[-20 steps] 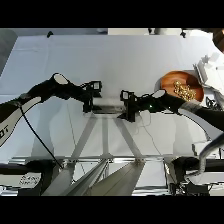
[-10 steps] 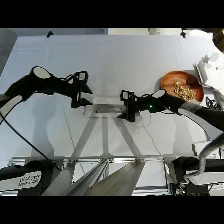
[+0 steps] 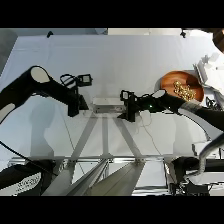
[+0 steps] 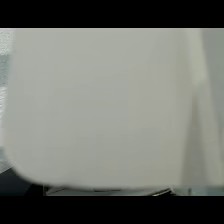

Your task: Fold the box and place the chain.

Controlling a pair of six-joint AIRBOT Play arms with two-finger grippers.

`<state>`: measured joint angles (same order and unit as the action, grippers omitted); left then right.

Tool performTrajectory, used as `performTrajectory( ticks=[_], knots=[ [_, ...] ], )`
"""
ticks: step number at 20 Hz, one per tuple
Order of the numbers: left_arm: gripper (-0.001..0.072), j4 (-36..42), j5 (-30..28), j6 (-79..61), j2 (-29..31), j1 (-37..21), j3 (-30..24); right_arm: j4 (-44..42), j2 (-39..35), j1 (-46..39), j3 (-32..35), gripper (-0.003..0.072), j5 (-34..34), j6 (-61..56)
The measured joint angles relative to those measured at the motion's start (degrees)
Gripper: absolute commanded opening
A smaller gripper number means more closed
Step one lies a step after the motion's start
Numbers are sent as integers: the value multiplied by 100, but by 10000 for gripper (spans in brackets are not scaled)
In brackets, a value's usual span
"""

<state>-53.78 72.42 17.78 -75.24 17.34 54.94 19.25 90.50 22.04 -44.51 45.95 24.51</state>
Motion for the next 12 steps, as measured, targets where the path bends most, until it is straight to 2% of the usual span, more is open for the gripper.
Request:
performTrajectory(
  ticks=[2,5,12],
  knots=[
    [4,190,-275,68,-76,282,-61,0,0,0,0,380,0,0],
    [4,549,-1054,160,-175,533,-101,0,0,0,0,380,-4,0],
    [7,876,-3147,487,-295,673,-120,0,0,0,0,380,-4,0]
  ],
)
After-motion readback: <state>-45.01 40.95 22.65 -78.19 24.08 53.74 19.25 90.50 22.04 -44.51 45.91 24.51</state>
